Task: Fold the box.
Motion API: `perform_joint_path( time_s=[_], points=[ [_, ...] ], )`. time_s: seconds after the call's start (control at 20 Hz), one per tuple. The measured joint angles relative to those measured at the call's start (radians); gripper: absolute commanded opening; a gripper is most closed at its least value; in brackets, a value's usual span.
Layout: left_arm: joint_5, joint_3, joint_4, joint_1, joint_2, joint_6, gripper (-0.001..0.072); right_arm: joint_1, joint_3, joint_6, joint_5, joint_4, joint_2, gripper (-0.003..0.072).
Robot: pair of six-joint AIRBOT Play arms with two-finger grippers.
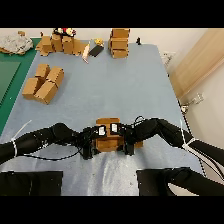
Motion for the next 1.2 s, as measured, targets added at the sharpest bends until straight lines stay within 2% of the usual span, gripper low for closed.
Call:
perform_joint_path(
  time_s=[0.5, 0.6, 0.85, 1.2],
  points=[
    [0.002, 0.000, 0.001, 0.000, 0.000, 0.000, 0.0518, 0.000, 0.000, 0.000, 0.000, 0.000, 0.000, 0.0441],
    [0.003, 0.000, 0.002, 0.000, 0.000, 0.002, 0.0518, 0.000, 0.000, 0.000, -0.005, 0.004, 0.000, 0.0716],
    [-0.006, 0.000, 0.002, -0.002, 0.000, 0.005, 0.0518, 0.000, 0.003, 0.019, -0.089, -0.005, 0.016, 0.0716],
    [0.013, 0.000, 0.000, 0.000, 0.000, -0.003, 0.0518, 0.001, 0.004, 0.105, -0.156, -0.147, 0.074, 0.0716]
  ],
)
